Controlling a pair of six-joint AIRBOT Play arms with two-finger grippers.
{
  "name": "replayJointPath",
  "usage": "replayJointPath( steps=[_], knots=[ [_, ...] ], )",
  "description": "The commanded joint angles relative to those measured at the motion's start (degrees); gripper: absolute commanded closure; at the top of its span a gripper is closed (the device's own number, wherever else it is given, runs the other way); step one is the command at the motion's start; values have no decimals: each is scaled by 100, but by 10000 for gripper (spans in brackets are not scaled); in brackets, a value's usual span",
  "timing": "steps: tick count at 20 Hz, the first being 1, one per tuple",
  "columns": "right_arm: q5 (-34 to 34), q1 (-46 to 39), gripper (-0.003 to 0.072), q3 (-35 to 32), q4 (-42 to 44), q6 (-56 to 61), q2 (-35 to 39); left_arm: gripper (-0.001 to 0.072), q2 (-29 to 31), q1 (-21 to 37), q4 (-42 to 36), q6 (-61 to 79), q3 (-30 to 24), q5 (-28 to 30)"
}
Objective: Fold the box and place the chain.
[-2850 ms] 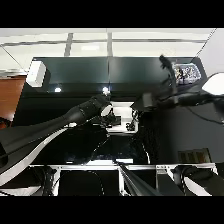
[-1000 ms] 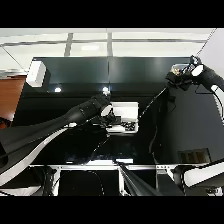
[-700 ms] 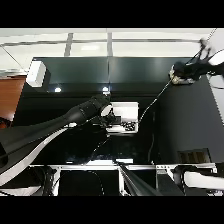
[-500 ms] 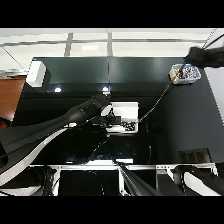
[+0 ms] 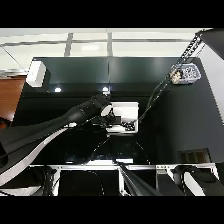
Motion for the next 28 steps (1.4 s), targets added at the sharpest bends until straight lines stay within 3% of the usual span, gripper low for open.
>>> replayJointPath(
  steps=[1, 10, 22, 25, 28],
  knots=[
    [306, 2, 668, 17, 1176, -199, 101, 678, 0, 2, 2, 2, 7, 0],
    [433, 1001, 668, 13, 1095, -177, -103, 678, 0, 2, 4, 2, 7, 0],
    [490, 1141, 667, -26, 841, -177, -632, 678, 0, 2, 4, 2, 7, 0],
    [710, 1139, 667, -345, 424, -140, -651, 678, 0, 2, 7, 2, 7, -2],
    [627, 1200, 667, -1139, 155, 20, -651, 678, 0, 2, 7, 2, 7, 0]
  ],
)
